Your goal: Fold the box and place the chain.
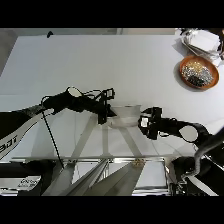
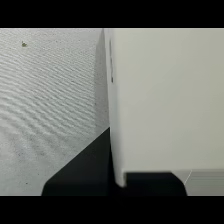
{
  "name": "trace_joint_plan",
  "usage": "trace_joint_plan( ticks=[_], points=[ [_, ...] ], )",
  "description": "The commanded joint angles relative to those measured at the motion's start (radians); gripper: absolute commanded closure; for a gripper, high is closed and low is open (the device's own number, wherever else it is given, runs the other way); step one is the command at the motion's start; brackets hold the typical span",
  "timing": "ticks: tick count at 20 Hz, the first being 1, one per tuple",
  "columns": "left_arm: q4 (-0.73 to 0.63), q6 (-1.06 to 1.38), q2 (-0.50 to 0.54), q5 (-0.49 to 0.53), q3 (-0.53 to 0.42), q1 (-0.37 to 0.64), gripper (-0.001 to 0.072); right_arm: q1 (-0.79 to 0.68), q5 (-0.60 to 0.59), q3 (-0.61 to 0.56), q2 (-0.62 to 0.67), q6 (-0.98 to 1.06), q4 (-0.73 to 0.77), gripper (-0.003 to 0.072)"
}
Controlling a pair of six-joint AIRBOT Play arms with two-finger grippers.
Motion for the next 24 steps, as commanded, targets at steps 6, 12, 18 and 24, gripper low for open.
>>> trace_joint_plan(
  ticks=[6,12,18,24],
  points=[
    [0.000,0.000,0.000,-0.001,0.000,-0.001,0.0696,-0.087,0.108,0.070,-0.086,-0.087,0.058,-0.0004],
    [0.000,0.000,0.000,-0.001,0.000,-0.001,0.0696,-0.135,0.189,0.096,-0.116,-0.235,0.143,-0.0006],
    [0.000,0.000,0.000,-0.001,0.000,-0.001,0.0696,-0.197,0.213,0.112,-0.122,-0.294,0.212,-0.0007],
    [0.000,0.000,0.000,-0.001,0.000,-0.001,0.0696,-0.198,0.221,0.117,-0.188,-0.400,0.298,-0.0007]
  ],
)
